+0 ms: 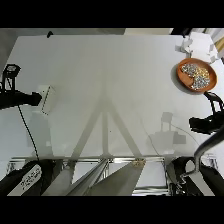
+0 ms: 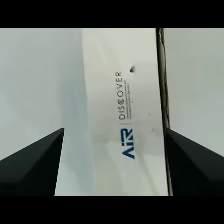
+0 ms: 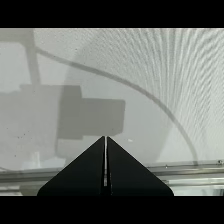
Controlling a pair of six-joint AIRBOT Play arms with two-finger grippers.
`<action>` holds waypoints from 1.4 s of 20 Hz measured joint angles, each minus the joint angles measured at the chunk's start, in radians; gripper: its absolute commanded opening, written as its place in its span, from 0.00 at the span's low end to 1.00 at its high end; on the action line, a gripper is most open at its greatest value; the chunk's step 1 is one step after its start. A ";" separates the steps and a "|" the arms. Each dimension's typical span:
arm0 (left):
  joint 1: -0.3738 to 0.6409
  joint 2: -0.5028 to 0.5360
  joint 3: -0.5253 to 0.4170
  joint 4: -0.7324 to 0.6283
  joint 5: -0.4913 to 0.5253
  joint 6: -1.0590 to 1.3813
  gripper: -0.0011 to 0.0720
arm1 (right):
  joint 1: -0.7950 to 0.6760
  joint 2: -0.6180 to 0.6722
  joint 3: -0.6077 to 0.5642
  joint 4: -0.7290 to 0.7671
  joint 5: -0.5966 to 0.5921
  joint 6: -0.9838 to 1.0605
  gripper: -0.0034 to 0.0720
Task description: Fold the box and place the chain.
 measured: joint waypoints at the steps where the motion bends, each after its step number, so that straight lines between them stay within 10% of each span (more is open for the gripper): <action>1: 0.000 -0.001 0.000 0.001 0.012 0.024 0.96 | 0.000 0.000 0.000 0.000 0.000 0.000 0.07; 16: -0.002 -0.125 0.001 -0.034 0.120 0.145 0.97 | 0.000 0.000 0.000 0.000 0.000 0.000 0.07; 28: -0.002 -0.158 0.108 -0.141 0.008 0.180 0.97 | 0.000 0.000 0.000 0.000 0.000 0.000 0.07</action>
